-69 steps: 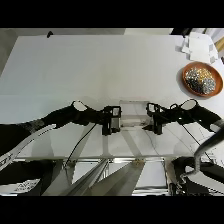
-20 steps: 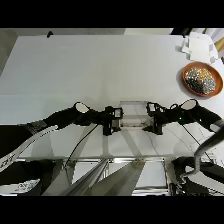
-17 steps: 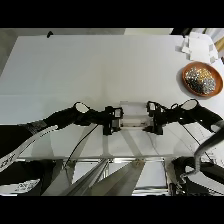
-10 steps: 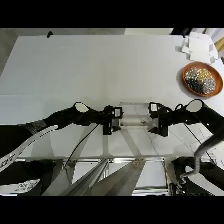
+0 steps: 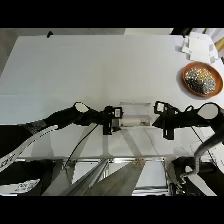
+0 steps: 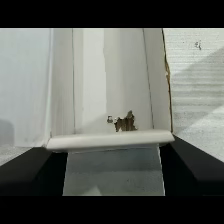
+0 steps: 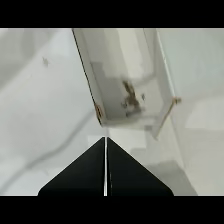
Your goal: Fold the box and place the chain.
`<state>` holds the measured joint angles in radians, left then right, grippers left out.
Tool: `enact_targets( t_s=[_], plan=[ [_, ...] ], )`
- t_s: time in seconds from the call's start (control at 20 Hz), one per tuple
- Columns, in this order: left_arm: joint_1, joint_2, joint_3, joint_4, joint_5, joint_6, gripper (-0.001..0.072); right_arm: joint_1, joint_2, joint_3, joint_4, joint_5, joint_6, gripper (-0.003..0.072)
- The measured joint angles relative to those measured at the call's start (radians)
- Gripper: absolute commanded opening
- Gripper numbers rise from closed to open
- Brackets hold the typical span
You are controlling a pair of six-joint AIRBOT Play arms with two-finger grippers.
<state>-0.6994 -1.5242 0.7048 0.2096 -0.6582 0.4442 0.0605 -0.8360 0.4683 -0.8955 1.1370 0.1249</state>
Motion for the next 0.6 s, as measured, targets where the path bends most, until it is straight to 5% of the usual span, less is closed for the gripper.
enact_targets(
  t_s=[0.25,0.6],
  plan=[
    [0.0,0.0,0.0,0.0,0.0,0.0,0.0068,0.03,0.02,0.0,0.366,-0.125,-0.03,0.0011],
    [0.0,0.0,0.0,0.0,0.0,0.0,0.0069,0.092,-0.165,0.0,0.476,-0.382,-0.014,0.0011]
  ],
)
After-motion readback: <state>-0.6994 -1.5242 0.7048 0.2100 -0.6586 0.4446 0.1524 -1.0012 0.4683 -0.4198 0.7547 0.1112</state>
